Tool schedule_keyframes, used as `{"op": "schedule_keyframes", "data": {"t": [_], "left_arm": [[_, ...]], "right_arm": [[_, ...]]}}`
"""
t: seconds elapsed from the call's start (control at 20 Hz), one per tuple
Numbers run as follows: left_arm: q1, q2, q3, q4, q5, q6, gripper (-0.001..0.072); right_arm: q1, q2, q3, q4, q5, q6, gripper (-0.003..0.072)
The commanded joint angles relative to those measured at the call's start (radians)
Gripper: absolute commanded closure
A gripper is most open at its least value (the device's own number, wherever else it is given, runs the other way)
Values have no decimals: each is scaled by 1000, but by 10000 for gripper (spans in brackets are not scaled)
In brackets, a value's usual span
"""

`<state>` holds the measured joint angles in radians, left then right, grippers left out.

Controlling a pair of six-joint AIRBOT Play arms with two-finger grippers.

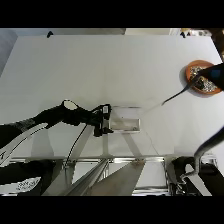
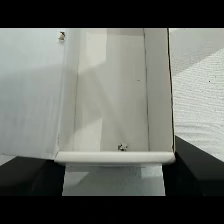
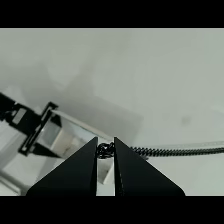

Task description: Fold the box and place the chain.

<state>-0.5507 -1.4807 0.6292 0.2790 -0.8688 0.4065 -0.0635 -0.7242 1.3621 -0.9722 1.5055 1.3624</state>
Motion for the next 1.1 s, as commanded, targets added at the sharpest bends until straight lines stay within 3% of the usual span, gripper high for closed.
{"op": "schedule_keyframes", "data": {"t": [0.0,0.25,0.5,0.65,0.85,1.05], "left_arm": [[0,0,0,0,0,0,640],[0,0,0,0,0,0,640],[0,0,0,0,0,0,640],[0,0,0,0,0,0,640],[0,0,0,0,0,0,640],[0,0,0,0,0,0,640]], "right_arm": [[154,5,-26,7,-9,29,670],[299,5,-83,0,-68,73,670],[473,1,-282,-6,-312,73,670],[563,-18,-380,-97,-431,101,670],[633,-80,-407,-151,-437,130,670],[720,-168,-426,-157,-520,130,670]]}}
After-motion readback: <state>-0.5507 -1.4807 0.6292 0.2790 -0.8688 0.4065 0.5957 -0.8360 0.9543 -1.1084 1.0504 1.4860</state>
